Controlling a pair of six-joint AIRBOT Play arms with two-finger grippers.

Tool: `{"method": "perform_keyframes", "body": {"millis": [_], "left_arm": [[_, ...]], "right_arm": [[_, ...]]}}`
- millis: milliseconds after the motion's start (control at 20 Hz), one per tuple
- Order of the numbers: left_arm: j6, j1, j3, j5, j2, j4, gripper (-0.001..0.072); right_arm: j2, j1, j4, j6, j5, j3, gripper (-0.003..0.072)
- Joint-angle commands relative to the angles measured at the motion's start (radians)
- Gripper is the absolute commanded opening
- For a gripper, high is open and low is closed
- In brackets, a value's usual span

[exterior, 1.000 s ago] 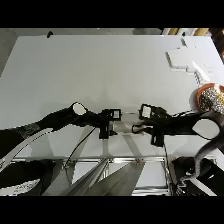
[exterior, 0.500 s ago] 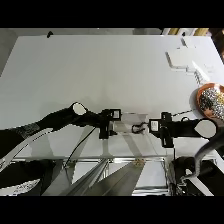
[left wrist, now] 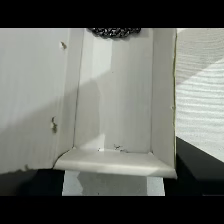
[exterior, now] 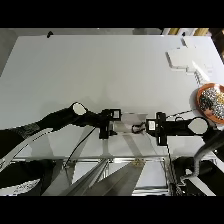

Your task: Fold the box and place the chain.

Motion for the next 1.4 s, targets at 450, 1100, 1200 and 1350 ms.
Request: {"method": "perform_keyframes", "body": {"millis": [450, 1100, 1200, 1350], "left_arm": [[0.0, 0.0, 0.001, 0.0, 0.001, 0.0, 0.0393], [0.0, 0.0, 0.0, 0.0, 0.001, 0.0, 0.0393], [0.0, 0.0, 0.0, 0.0, 0.001, 0.0, 0.0393], [0.0, 0.0, 0.001, 0.0, 0.001, 0.0, 0.0393]], "right_arm": [[-0.024, -0.001, 0.059, 0.005, 0.045, -0.002, 0.0106], [0.188, -0.001, -0.156, 0.476, 0.378, 0.289, 0.0017], [0.187, -0.001, 0.008, 0.476, 0.334, 0.315, 0.0017], [0.181, 0.031, 0.161, 0.476, 0.226, 0.317, 0.0017]]}}
